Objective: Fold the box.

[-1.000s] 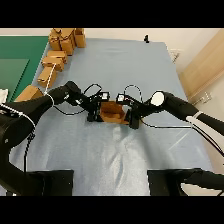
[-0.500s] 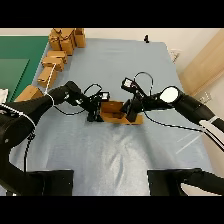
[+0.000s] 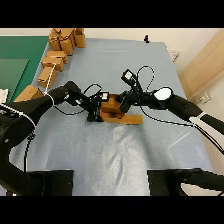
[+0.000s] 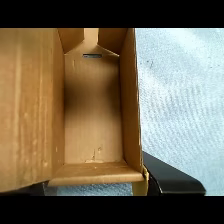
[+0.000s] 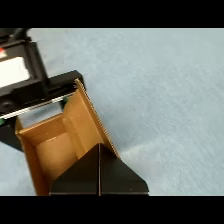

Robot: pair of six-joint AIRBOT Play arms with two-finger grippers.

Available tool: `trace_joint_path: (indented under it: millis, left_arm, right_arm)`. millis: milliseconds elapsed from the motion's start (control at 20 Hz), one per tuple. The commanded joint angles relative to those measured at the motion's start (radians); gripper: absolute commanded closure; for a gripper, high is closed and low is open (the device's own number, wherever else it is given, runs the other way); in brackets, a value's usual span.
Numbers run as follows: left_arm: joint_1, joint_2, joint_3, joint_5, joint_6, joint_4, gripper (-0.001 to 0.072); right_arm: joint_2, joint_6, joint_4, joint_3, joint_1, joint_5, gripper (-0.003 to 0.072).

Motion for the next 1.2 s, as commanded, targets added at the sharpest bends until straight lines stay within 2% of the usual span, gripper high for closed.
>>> trace_joint_path:
  millis: [0, 250, 800, 1150]
  left_arm:
    - [0.000, -0.001, 0.000, -0.024, 0.002, 0.001, 0.0293]
    - [0.000, -0.001, 0.000, -0.031, 0.001, 0.001, 0.0293]
    - [0.000, -0.001, 0.000, -0.030, 0.002, 0.001, 0.0293]
    - [0.000, -0.001, 0.000, -0.031, 0.002, 0.001, 0.0293]
  right_arm:
    - [-0.049, -0.015, 0.017, 0.002, -0.001, -0.067, 0.0681]
    - [-0.103, -0.013, 0.019, 0.009, -0.001, -0.071, 0.0681]
    - [-0.117, -0.010, 0.016, 0.009, -0.001, -0.035, 0.0681]
    - [-0.127, 0.057, -0.064, 0.009, -0.001, -0.002, 0.0681]
